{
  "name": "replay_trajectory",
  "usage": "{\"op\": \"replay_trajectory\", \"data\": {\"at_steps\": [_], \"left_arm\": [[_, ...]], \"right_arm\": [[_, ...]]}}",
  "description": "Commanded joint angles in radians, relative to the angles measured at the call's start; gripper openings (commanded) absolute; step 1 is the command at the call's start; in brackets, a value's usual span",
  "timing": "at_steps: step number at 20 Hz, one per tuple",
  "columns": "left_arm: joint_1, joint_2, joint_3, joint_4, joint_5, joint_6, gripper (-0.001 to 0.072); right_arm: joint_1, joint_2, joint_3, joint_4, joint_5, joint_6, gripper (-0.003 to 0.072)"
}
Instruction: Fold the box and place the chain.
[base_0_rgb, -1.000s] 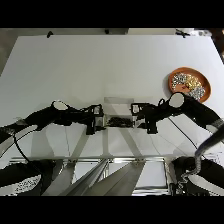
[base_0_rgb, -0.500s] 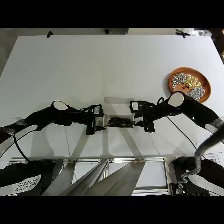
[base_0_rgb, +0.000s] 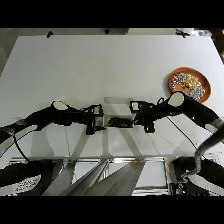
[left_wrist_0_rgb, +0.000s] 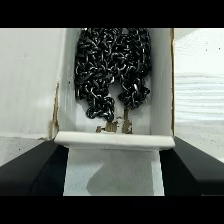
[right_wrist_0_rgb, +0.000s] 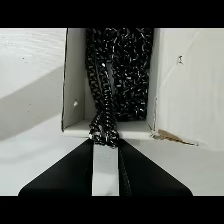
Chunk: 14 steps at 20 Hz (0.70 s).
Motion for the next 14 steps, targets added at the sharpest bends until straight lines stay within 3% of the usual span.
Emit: {"op": "replay_trajectory", "data": {"at_steps": [1,5,14], "left_arm": [[0.000,0.000,0.000,0.000,0.000,0.000,0.0270],[0.000,0.000,0.000,0.000,0.000,0.000,0.0270],[0.000,0.000,0.000,0.000,0.000,0.000,0.0270]], "right_arm": [[0.001,0.000,0.000,-0.042,0.004,0.058,0.0009],[0.001,0.002,0.000,-0.120,0.003,0.204,0.0009],[0.001,0.124,0.000,-0.123,0.006,0.463,0.0008]]}}
